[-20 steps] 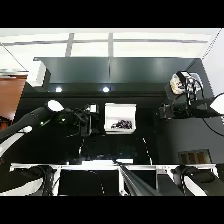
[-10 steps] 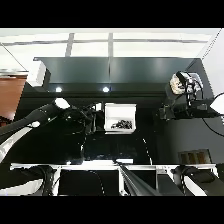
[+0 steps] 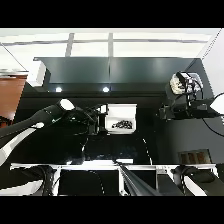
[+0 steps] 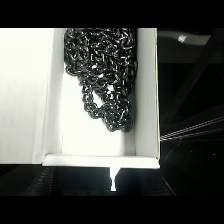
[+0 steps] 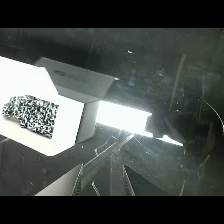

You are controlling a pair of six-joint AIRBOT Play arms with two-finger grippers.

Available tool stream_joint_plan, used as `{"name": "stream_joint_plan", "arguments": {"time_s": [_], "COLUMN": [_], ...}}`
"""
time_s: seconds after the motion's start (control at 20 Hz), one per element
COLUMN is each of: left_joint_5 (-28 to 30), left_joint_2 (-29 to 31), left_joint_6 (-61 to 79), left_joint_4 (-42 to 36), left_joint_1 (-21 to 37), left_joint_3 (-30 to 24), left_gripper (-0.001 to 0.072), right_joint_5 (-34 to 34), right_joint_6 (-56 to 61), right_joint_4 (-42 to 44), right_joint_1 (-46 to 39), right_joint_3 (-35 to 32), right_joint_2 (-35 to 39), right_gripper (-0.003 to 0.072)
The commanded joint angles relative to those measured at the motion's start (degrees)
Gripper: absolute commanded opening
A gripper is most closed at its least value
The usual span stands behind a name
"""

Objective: Fold the box and place the chain.

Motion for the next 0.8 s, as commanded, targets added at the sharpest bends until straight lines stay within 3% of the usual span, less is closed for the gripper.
{"name": "stream_joint_plan", "arguments": {"time_s": [0.0, 0.1, 0.2, 0.35, 0.5, 0.6, 0.75], "left_joint_5": [0.3, 0.3, 0.3, 0.2, 0.2, 0.3, 0.3], "left_joint_2": [-0.1, -0.1, -0.1, -0.1, -0.1, -0.1, -0.1], "left_joint_6": [-0.1, -0.1, -0.1, -0.1, -0.1, -0.1, -0.1], "left_joint_4": [0.1, 0.1, 0.1, 0.1, 0.1, 0.1, 0.1], "left_joint_1": [-0.5, -0.5, -0.5, -0.5, -0.5, -0.5, -0.5], "left_joint_3": [0.1, 0.1, 0.1, 0.1, 0.1, 0.1, 0.1], "left_gripper": [0.0460, 0.0460, 0.0461, 0.0461, 0.0463, 0.0463, 0.0463], "right_joint_5": [-1.4, -5.0, -12.5, -21.5, -27.6, -27.4, -17.3], "right_joint_6": [0.4, 0.7, 0.8, -5.0, -9.7, -13.0, -34.3], "right_joint_4": [2.2, 6.6, 11.3, 18.8, 19.3, 19.3, 18.6], "right_joint_1": [0.5, 2.3, 3.2, 3.7, 5.6, 6.9, 10.4], "right_joint_3": [-0.8, -1.0, -0.5, 4.4, 9.6, 10.6, 10.6], "right_joint_2": [0.0, -1.8, -5.8, -15.6, -23.4, -26.3, -26.9], "right_gripper": [0.0309, 0.0312, 0.0619, 0.0624, 0.0623, 0.0622, 0.0614]}}
